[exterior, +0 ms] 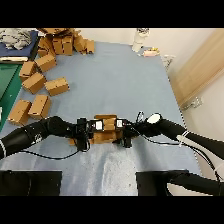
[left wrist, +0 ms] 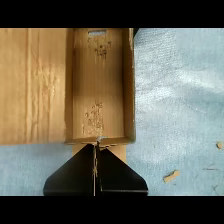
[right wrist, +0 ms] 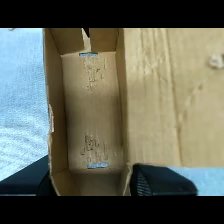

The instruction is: Fold the box.

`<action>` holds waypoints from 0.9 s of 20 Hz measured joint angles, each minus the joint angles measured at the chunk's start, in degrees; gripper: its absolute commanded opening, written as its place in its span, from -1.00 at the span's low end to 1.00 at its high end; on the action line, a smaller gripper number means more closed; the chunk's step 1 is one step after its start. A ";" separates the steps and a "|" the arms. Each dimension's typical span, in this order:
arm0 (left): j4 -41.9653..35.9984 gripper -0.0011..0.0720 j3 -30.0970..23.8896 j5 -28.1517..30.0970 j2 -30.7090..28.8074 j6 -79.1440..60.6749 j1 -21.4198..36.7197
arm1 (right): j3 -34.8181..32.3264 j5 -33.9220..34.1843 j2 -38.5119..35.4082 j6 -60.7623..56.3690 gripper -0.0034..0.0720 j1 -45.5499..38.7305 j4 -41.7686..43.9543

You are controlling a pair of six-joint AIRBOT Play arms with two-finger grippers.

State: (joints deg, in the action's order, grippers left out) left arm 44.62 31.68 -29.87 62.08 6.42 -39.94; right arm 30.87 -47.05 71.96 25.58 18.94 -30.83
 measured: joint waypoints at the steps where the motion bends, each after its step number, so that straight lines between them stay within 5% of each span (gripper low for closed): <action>1: 0.04 -0.89 0.04 0.35 0.02 -0.26 -0.46 | 0.02 0.00 0.00 0.00 0.43 0.00 0.00; 17: -5.27 -0.88 0.17 4.39 2.01 -1.07 -1.88 | 0.00 0.00 0.00 0.00 0.43 0.00 -0.02; 18: -5.46 -0.60 0.24 4.37 2.21 -1.09 -1.88 | 0.00 0.00 0.00 0.00 0.43 0.00 -0.02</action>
State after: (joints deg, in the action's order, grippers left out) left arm 39.16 31.92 -25.50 64.29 5.32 -41.82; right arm 30.87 -47.05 71.96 25.58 18.94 -30.85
